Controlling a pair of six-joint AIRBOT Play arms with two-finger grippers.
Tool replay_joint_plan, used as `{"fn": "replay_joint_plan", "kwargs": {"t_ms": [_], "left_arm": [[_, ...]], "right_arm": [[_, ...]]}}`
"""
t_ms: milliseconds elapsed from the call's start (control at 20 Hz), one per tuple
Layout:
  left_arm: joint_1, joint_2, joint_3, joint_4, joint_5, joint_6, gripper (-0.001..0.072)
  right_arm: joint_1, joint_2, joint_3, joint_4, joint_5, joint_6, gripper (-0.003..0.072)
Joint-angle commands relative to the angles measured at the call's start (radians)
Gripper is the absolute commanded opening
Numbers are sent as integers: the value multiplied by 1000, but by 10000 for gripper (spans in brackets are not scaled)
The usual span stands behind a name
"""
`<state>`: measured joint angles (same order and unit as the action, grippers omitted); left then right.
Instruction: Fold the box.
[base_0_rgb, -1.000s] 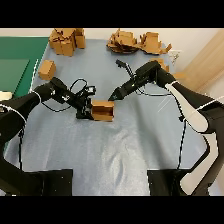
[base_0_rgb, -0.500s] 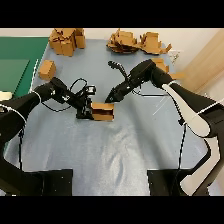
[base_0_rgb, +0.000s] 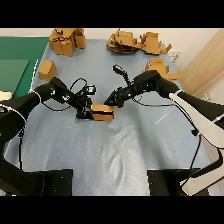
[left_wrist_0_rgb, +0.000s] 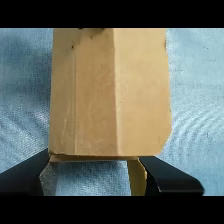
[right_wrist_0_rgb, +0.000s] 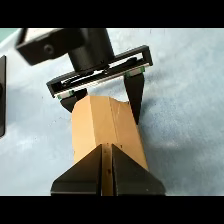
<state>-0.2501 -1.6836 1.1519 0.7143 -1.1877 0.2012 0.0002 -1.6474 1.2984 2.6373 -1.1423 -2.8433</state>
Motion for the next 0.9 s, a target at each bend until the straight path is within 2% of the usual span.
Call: {"fn": "replay_joint_plan", "kwargs": {"t_ms": [0,350,400,450,650,850], "left_arm": [[1,-1,1,0,0,-19,399],[1,-1,1,-1,0,-19,399],[1,-1,1,-1,0,-19,399],[1,-1,1,0,0,-19,399],[1,-1,1,-1,1,-19,399],[1,-1,1,-4,-1,-19,399]], "right_arm": [[0,64,-97,34,68,-121,93],[51,84,-97,0,122,-156,110],[58,83,-97,-17,125,-156,163],[64,82,-97,-35,129,-156,250],[64,82,-97,-119,147,-156,246],[64,82,-97,-154,243,-156,244]]}}
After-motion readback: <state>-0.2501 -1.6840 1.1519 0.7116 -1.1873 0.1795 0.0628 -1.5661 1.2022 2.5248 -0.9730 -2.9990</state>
